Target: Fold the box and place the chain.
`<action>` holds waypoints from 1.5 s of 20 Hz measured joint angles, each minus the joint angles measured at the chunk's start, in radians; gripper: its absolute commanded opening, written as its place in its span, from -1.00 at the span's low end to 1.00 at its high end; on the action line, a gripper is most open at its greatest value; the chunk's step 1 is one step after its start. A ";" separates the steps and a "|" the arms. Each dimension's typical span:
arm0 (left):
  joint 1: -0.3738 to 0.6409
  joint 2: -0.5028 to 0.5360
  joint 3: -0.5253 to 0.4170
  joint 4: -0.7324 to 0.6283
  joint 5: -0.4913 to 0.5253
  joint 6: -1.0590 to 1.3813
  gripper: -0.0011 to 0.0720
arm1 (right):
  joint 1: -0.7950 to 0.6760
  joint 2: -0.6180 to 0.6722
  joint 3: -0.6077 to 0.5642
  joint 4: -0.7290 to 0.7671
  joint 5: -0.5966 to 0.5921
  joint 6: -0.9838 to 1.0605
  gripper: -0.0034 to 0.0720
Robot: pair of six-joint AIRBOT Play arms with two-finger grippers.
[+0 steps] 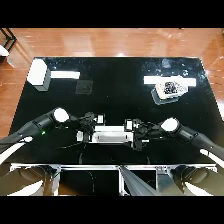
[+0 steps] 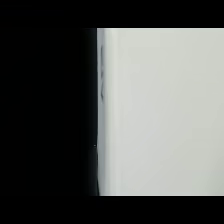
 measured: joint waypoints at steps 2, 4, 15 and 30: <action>0.000 0.000 0.000 0.000 0.000 0.000 -0.92 | -0.001 -0.016 0.000 0.006 0.005 -0.007 0.94; 0.000 0.000 0.000 0.000 0.000 0.000 -0.92 | -0.001 -0.025 0.000 0.007 0.006 -0.011 0.94; 0.000 0.000 0.000 0.000 -0.001 -0.001 -0.92 | 0.020 -0.035 0.000 -0.008 -0.023 0.006 0.94; 0.000 0.000 0.000 -0.001 -0.002 -0.002 -0.92 | 0.041 -0.041 0.001 -0.109 -0.051 0.107 0.94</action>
